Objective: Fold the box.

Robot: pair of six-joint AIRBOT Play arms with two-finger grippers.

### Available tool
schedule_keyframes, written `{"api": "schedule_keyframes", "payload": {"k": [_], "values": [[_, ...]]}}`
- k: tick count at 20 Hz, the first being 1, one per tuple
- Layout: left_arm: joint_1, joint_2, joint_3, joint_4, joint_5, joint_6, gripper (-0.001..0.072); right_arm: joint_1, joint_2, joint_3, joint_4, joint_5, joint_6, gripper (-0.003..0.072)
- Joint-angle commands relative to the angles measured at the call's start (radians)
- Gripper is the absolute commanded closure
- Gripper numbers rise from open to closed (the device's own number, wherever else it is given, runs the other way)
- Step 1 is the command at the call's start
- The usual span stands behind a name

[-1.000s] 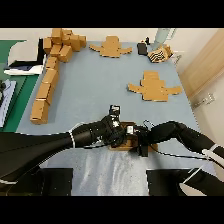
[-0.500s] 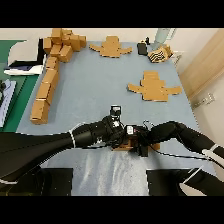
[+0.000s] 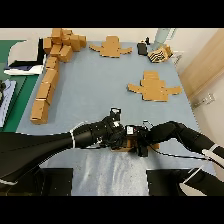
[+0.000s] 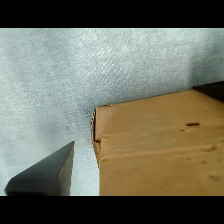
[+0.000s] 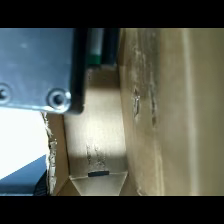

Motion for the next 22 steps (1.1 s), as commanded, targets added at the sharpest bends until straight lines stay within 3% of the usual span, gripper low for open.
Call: {"api": "schedule_keyframes", "payload": {"k": [1, 3, 6, 10, 13, 20, 21, 22], "values": [[0.001, 0.000, 0.001, 0.002, 0.026, 0.001, 0.0281, 0.000, 0.001, 0.001, -0.001, 0.001, 0.000, 0.0101], [0.004, 0.000, 0.005, 0.002, 0.022, 0.002, 0.0280, 0.000, 0.001, 0.001, 0.000, 0.001, 0.000, 0.0100], [0.037, 0.006, 0.048, -0.015, -0.076, 0.021, 0.0279, 0.000, 0.001, 0.001, 0.000, 0.001, 0.000, 0.0100], [0.118, 0.049, 0.105, -0.121, -0.163, 0.121, 0.0279, 0.000, 0.001, 0.001, 0.000, 0.001, 0.000, 0.0100], [0.179, 0.066, 0.107, -0.189, -0.259, 0.188, 0.0280, 0.000, 0.001, 0.001, -0.001, 0.001, 0.000, 0.0100], [0.270, 0.088, 0.106, -0.275, -0.342, 0.353, 0.0285, 0.000, 0.001, 0.001, 0.000, 0.001, 0.000, 0.0100], [0.288, 0.088, 0.107, -0.268, -0.367, 0.381, 0.0392, 0.000, 0.001, 0.001, -0.001, 0.001, 0.000, 0.0100], [0.310, 0.088, 0.106, -0.255, -0.394, 0.430, 0.0652, 0.000, 0.001, 0.001, -0.001, 0.001, 0.000, 0.0100]]}}
